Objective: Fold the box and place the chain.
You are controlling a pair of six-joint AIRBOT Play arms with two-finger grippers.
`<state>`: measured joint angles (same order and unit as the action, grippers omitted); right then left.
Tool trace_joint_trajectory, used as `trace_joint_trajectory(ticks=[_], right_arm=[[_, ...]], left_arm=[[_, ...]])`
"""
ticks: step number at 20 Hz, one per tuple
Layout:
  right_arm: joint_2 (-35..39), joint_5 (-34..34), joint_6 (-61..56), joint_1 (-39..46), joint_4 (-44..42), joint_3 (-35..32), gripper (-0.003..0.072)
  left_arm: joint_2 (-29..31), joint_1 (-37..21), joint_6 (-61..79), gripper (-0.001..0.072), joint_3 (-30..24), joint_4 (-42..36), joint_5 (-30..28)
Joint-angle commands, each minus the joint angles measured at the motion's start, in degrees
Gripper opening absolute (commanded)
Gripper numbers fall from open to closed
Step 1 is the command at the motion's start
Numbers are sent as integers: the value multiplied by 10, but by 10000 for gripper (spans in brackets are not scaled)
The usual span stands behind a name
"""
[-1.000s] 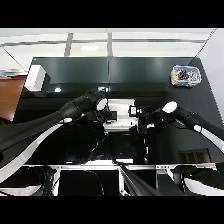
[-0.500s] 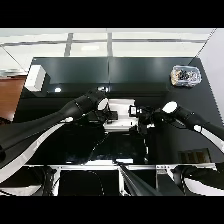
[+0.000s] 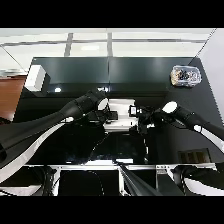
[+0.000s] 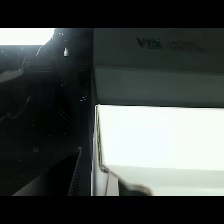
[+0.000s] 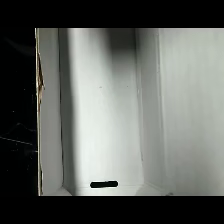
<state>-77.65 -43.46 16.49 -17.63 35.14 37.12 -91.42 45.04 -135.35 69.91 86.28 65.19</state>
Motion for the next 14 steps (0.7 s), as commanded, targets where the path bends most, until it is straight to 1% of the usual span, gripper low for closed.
trace_joint_trajectory(ticks=[1, 5, 6, 7, 8, 9, 14], right_arm=[[0, 0, 0, 0, 0, 0, 299], [0, 0, 0, 0, 0, 0, 299], [0, 0, 0, 0, 0, 0, 299], [0, 0, 0, 0, 0, 0, 299], [0, 0, 0, 0, 0, 0, 299], [0, 0, 0, 0, 0, 0, 299], [0, 0, 0, 0, 0, 0, 300]], left_arm=[[0, 0, 1, 269, 0, 0, 0], [0, 0, 0, 267, 0, 0, 0], [0, 0, 0, 212, 0, 0, 0], [0, 0, 0, 139, 0, 0, 0], [0, 0, 0, 97, 0, 0, 0], [0, 0, 1, 17, 0, 0, 0], [0, 0, 1, 18, 0, 0, -3]])
